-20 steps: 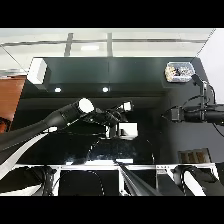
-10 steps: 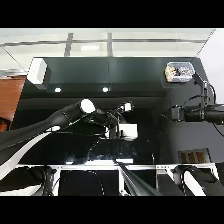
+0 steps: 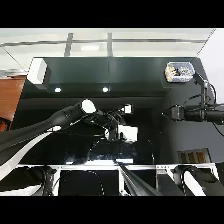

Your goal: Fold the box and place the chain.

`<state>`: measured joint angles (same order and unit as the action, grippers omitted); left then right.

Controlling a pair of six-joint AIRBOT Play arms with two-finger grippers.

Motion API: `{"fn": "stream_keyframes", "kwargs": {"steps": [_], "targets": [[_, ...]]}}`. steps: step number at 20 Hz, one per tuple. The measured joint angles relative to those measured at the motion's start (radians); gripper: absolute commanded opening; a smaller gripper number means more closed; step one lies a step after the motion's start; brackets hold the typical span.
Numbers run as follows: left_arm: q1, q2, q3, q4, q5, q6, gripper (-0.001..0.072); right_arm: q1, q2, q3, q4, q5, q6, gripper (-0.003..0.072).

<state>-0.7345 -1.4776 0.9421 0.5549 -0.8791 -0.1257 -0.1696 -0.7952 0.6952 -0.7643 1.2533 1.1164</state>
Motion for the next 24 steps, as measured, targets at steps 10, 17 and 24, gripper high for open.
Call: {"fn": "stream_keyframes", "kwargs": {"steps": [10, 17, 24], "targets": [[-0.008, -0.002, 0.0, 0.133, -0.008, 0.111, 0.0705, 0.0, 0.0, 0.0, 0.0, -0.002, 0.0, 0.0011], [-0.067, 0.006, 0.019, 0.274, 0.051, -0.045, 0.022, 0.0, 0.0, 0.0, 0.0, -0.016, 0.0, 0.0011], [0.201, 0.173, 0.078, 0.726, -0.063, -0.664, 0.022, 0.0, 0.0, 0.0, 0.0, -0.031, 0.0, 0.0011]]}}
